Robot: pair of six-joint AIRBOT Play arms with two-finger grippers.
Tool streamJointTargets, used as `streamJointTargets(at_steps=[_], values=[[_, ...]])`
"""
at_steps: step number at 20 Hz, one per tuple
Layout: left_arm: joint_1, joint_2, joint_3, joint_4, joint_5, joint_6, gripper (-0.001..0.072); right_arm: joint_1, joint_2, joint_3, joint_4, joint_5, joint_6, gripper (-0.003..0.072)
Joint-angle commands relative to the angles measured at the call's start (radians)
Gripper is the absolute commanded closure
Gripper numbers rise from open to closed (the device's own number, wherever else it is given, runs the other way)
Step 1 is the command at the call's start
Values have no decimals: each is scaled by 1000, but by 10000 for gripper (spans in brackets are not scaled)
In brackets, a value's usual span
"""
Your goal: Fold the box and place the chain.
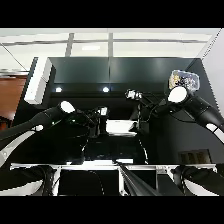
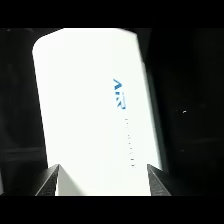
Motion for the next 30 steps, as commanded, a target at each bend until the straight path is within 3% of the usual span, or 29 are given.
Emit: streamJointTargets(at_steps=[1, 3, 5, 6, 7, 8, 26, 28, 30], values=[[0, -1, 0, 0, 0, 1, 379, 1, 0, 0, -22, -14, 26, 96], [0, -1, 0, 0, 0, 1, 379, 1, 0, 0, -38, -55, 25, 98], [0, -1, 0, 0, 0, 1, 379, 1, 0, 0, -38, -76, 25, 212], [0, -1, 0, 0, 0, 0, 378, 1, 0, 0, -38, -76, 25, 214], [0, -1, 0, 0, 0, 0, 379, 1, 0, 0, -38, -75, 26, 295], [0, -1, 0, 0, 0, 0, 378, 1, 0, 0, -38, -71, 26, 433], [0, -1, 0, 0, 0, 1, 379, 28, 0, -35, -42, -64, 26, 435], [0, -1, 0, 0, 0, 0, 378, 28, 0, -35, -42, -60, 26, 369], [0, -1, 0, 0, 0, 1, 378, 28, 0, -35, -42, -63, 26, 367]])
